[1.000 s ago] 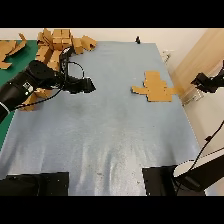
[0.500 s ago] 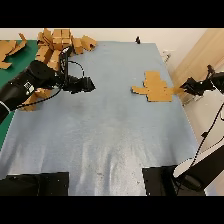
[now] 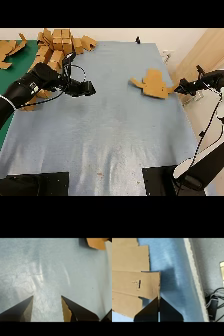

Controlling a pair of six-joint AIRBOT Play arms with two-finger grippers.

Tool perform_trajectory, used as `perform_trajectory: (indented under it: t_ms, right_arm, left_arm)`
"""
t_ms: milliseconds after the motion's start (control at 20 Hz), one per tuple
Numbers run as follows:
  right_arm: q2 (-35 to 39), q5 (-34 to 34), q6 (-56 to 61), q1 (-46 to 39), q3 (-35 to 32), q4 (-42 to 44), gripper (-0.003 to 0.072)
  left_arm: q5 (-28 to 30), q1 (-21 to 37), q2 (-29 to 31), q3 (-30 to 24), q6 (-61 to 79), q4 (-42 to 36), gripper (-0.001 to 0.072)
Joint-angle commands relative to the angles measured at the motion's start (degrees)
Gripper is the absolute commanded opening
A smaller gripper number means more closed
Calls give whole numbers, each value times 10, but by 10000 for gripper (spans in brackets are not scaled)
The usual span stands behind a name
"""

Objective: Fold the box.

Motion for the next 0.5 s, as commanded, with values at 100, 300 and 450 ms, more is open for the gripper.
perform_trajectory:
  t_ms: [100, 300, 450]
  right_arm:
    - [26, -82, -1, 44, -31, 26, -1]
    - [140, -17, 0, 109, -156, 28, -1]
    - [235, 21, 18, 153, -280, 27, -1]
  left_arm:
    - [-19, 7, 29, 2, 7, 3, 545]
    - [-65, 26, 71, 0, 22, 10, 546]
    - [-89, 36, 78, -9, 37, 31, 545]
